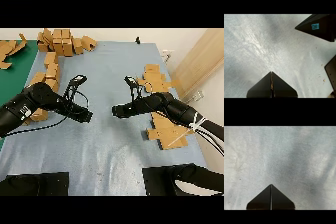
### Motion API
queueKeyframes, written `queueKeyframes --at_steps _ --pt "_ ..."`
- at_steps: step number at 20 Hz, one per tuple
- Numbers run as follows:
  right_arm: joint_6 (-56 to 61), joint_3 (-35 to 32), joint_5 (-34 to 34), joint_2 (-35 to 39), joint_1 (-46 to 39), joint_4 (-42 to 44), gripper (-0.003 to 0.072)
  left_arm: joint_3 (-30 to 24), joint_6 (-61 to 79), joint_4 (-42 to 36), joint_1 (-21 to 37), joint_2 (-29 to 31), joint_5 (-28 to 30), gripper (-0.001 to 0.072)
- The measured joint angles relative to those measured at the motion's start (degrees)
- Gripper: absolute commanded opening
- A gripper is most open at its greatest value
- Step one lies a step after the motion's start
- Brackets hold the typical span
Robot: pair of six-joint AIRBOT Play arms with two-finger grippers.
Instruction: Fold the box.
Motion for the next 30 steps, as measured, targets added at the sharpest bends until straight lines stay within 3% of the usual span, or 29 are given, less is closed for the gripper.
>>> queueKeyframes --at_steps 15,20,22,23,24,25,26,30 --pt "0.0 0.0 0.1 0.0 0.0 0.2 0.0004 0.0 0.0 0.0 0.0 0.0 0.1 0.0011" --pt "1.2 0.0 0.9 0.0 0.0 -0.8 0.0005 0.0 0.0 -0.1 0.0 0.0 2.5 0.0011" --pt "2.1 0.5 0.5 -0.1 -0.7 -2.6 0.0094 0.0 -0.1 -0.3 0.0 0.0 3.2 0.0012" --pt "3.2 1.6 -1.2 0.0 -2.0 -5.4 0.0204 0.0 -0.2 -0.3 0.0 0.0 3.5 0.0013" --pt "4.8 3.1 -4.3 0.0 -3.8 -9.6 0.0306 0.0 -0.7 -0.3 0.0 0.0 3.8 0.0193" --pt "6.7 5.2 -8.7 0.0 -6.5 -15.1 0.0313 0.0 -1.2 -0.3 0.0 0.0 3.9 0.0538" --pt "8.2 7.4 -13.4 0.0 -9.6 -20.6 0.0369 0.0 -1.7 -0.3 0.0 0.0 4.1 0.0644" --pt "8.4 13.9 -30.1 -0.1 -26.7 -38.1 0.0453 0.0 -3.7 -0.4 0.0 0.0 5.8 0.0645"
